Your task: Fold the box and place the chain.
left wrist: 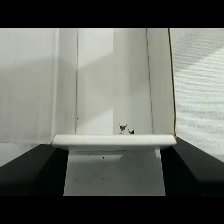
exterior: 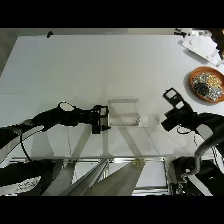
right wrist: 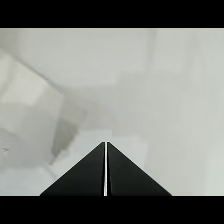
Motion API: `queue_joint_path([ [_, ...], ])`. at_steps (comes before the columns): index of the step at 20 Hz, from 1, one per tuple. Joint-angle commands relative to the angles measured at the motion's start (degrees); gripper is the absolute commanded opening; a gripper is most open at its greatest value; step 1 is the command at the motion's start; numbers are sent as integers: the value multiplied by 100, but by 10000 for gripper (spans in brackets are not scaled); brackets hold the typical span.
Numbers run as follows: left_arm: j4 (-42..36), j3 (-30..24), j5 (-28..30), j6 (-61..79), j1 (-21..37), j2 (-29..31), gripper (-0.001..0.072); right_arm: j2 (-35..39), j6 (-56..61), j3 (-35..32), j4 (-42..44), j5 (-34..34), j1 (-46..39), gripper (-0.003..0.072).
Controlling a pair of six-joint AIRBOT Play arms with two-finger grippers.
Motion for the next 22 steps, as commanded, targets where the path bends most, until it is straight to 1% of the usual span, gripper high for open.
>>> queue_joint_path([
  [1,0,0,0,0,-2,2,456,-310,1366,7,160,369,-837,18],
  [3,0,0,0,0,-2,2,456,-737,378,7,1399,518,-1357,17],
  [4,0,0,0,0,-2,2,456,-953,-2,7,1843,518,-1545,17],
  [7,0,0,0,0,-2,2,456,-1539,-704,7,2621,498,-1864,17],
  [12,0,0,-2,0,-2,2,456,-2179,-1814,7,3941,529,-1882,17],
  [16,0,0,0,0,-2,2,456,-2350,-2205,7,4343,743,-1882,18],
  [22,0,0,0,0,-2,2,456,-2468,-2341,0,4520,695,-1878,17],
])
